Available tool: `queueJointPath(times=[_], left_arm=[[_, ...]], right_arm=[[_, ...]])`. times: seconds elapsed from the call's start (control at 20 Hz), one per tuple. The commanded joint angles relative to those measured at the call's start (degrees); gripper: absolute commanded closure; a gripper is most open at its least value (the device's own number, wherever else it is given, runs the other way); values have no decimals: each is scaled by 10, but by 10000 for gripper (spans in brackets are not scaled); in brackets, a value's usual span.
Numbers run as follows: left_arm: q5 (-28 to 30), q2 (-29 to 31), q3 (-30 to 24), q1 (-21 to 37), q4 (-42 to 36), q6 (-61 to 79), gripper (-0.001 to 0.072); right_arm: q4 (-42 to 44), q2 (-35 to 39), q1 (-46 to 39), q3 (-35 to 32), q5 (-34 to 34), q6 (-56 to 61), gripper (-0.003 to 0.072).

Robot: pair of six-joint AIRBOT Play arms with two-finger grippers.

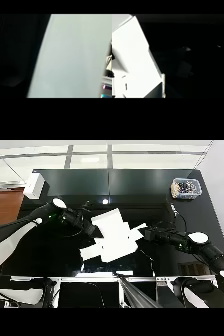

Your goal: Fold the box and place the chain.

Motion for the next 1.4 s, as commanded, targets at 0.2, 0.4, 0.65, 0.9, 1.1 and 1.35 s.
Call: queueJointPath(times=[0.2, 0.4, 0.65, 0.9, 1.1, 1.35], left_arm=[[14, 0, 2, -11, 6, 20, 679], [-13, 3, 12, 2, 8, 16, 681], [27, 62, 20, -34, 105, 16, 684], [169, 132, 7, -116, 104, 76, 681], [223, 98, 8, -159, 104, 323, 681], [230, 71, 8, -167, 150, 358, 681]], right_arm=[[-10, 0, 0, 0, 2, 0, 671], [-100, 1, -25, 33, 53, 0, -20], [-393, 1, -62, 191, 229, -79, -19], [-472, 0, -54, 211, 232, -150, -14], [-493, -12, 19, 210, 214, -155, -14], [-497, -24, 42, 185, 203, -161, -14]])
